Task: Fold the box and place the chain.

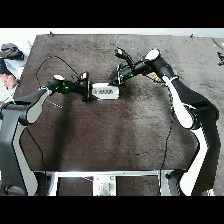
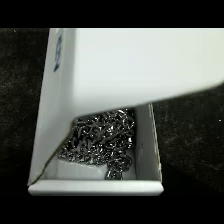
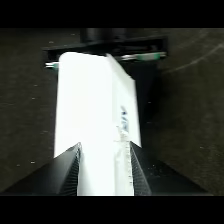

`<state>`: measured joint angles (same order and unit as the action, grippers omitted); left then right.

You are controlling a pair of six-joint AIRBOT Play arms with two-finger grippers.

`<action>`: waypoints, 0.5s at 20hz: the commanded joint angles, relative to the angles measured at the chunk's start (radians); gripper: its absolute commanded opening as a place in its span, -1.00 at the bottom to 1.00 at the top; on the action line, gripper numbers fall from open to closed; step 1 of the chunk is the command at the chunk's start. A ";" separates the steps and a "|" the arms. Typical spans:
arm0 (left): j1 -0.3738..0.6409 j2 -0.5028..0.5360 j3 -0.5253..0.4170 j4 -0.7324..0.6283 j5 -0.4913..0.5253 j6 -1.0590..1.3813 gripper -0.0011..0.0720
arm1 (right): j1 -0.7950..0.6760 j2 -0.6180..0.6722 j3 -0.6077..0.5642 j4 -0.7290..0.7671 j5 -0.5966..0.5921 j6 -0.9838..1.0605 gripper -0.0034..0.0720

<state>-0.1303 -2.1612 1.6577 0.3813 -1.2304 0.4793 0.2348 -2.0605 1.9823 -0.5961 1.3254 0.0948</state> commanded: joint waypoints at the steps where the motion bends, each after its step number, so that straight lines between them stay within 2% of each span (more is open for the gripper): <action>1: 0.000 -0.001 0.000 0.000 0.000 0.000 0.17 | -0.001 0.003 -0.035 -0.002 -0.018 -0.029 0.03; 10: 0.000 -0.001 0.000 0.000 0.000 0.000 0.17 | 0.016 0.001 -0.076 0.008 -0.025 -0.051 0.03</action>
<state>-0.1303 -2.1612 1.6577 0.3813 -1.2304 0.4793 0.2436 -2.0583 1.9156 -0.5922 1.3037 0.0509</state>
